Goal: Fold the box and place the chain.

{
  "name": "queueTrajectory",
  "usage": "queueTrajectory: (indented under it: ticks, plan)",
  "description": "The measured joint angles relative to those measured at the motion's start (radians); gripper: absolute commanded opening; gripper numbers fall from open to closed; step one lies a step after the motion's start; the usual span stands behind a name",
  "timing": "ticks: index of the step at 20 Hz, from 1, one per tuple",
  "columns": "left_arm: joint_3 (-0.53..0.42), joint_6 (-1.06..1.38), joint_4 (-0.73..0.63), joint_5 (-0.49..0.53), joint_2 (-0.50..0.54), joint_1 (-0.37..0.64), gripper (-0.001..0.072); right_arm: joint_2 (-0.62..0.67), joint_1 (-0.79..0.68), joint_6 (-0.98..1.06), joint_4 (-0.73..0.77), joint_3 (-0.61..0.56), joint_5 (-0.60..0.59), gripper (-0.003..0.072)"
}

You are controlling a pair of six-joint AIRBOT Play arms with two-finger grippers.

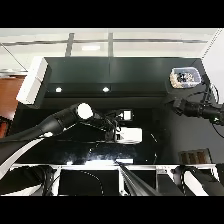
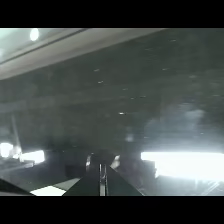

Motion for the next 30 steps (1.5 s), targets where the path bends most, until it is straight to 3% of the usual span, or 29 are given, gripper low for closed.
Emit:
queueTrajectory:
  ticks: [20,21,22,23,24,30]
  plan:
    - [0.007,-0.028,0.013,0.007,-0.074,-0.032,0.0712,0.000,-0.043,-0.003,-0.040,0.000,0.029,0.0045]
    - [0.007,-0.034,0.018,0.014,-0.084,-0.037,0.0671,0.000,-0.043,-0.003,-0.040,0.000,0.029,0.0045]
    - [0.007,-0.038,0.023,0.016,-0.092,-0.042,0.0560,0.000,-0.043,-0.003,-0.040,0.000,0.029,0.0045]
    - [0.008,-0.040,0.026,0.019,-0.096,-0.045,0.0359,0.000,-0.043,-0.003,-0.040,0.000,0.028,0.0045]
    - [0.010,-0.047,0.029,0.020,-0.097,-0.047,0.0325,0.000,-0.043,-0.003,-0.040,0.000,0.029,0.0045]
    - [0.014,-0.249,0.171,-0.044,-0.014,0.045,0.0327,0.000,-0.043,-0.003,-0.040,0.000,0.029,0.0045]
